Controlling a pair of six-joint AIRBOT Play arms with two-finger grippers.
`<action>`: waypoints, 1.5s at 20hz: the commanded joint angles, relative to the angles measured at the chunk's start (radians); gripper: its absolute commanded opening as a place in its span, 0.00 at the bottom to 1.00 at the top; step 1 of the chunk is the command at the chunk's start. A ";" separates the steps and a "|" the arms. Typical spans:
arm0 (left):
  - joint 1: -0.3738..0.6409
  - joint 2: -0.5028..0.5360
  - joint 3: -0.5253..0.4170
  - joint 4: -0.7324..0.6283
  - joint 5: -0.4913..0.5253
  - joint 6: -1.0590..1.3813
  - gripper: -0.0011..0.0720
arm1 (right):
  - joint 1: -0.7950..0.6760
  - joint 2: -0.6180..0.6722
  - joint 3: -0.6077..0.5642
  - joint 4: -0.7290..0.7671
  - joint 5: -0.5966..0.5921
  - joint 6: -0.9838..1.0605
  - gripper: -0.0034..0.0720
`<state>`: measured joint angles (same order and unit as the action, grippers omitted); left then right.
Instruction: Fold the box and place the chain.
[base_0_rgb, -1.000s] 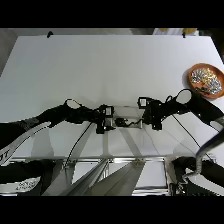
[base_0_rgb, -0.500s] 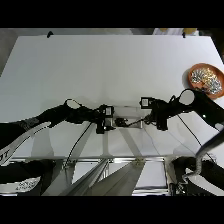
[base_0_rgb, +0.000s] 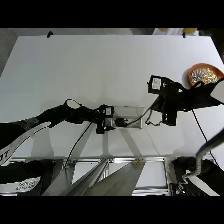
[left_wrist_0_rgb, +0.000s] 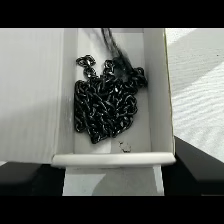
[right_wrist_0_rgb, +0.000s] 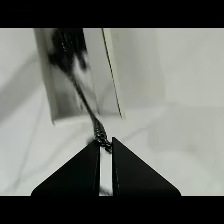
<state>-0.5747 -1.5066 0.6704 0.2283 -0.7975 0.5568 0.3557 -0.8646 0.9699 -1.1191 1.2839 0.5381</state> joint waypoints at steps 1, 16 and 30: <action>0.000 0.001 0.001 0.000 0.000 0.000 0.20 | 0.111 0.005 0.049 0.156 -0.095 0.068 0.07; 0.000 0.001 0.001 0.000 0.000 0.000 0.20 | 0.169 -0.215 0.042 -0.160 -0.032 0.186 0.36; 0.000 0.001 0.001 0.000 0.000 0.000 0.20 | -0.090 -0.212 -0.339 -0.046 -0.196 -0.230 0.40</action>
